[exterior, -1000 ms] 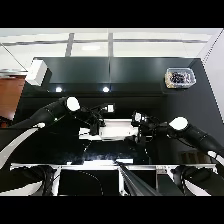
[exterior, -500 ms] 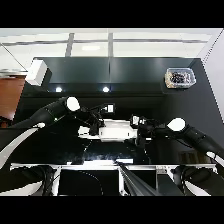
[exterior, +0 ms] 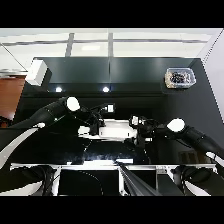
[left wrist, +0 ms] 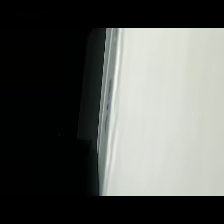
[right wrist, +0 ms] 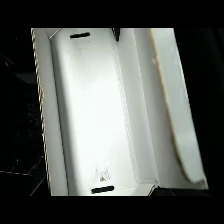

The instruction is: Fold the box and place the chain.

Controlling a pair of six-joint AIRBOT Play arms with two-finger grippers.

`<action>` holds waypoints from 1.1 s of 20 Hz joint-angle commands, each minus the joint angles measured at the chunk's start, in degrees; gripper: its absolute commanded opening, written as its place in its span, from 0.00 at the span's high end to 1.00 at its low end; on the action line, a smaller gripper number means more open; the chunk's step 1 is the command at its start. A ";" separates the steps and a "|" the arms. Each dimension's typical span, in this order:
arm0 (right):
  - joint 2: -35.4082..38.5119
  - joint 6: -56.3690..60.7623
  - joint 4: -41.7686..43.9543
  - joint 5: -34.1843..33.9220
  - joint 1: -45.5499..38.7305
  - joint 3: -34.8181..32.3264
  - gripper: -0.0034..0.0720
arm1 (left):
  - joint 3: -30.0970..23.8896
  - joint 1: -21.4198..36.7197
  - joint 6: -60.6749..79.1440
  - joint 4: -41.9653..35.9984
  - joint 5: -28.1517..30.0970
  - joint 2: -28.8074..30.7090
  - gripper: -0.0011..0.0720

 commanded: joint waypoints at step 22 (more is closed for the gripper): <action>-4.22 2.78 -3.91 -4.26 2.51 -0.74 0.02 | 0.07 0.00 0.02 0.00 -0.04 0.02 0.95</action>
